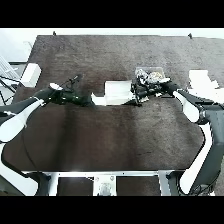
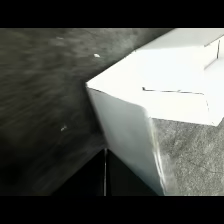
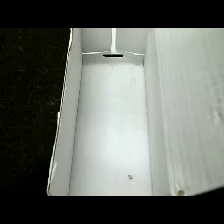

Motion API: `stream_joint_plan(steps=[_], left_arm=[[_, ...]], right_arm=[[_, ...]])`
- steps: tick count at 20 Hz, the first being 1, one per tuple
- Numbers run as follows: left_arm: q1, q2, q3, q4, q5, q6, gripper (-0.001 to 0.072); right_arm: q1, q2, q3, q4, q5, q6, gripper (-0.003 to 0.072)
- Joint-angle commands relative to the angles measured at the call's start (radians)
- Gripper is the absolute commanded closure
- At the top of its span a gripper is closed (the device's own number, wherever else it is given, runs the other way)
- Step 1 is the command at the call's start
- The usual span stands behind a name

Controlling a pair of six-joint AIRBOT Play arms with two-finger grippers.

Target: Fold the box and place the chain.

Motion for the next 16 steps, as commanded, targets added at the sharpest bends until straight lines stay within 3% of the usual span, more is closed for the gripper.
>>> stream_joint_plan(steps=[1,10,11,12,13,16], left_arm=[[-0.032,-0.039,0.037,-0.008,0.014,-0.008,0.0691],[-0.033,-0.035,0.194,0.017,-0.090,-0.020,0.0688],[-0.033,-0.033,0.194,0.017,-0.091,-0.020,0.0637],[-0.034,-0.029,0.194,0.017,-0.094,-0.023,0.0386],[-0.034,-0.024,0.195,0.017,-0.098,-0.023,0.0286],[-0.035,-0.021,0.195,0.014,-0.102,-0.032,0.0302]], right_arm=[[0.000,0.000,0.000,0.000,0.000,0.000,0.0104],[0.000,0.000,0.000,0.000,0.000,0.000,0.0104],[0.000,0.000,0.000,0.000,0.000,0.000,0.0104],[0.000,0.000,0.000,0.000,0.000,0.000,0.0104],[0.000,0.000,0.000,0.000,0.000,0.000,0.0103],[0.000,0.000,0.000,0.000,0.000,0.000,0.0104]])
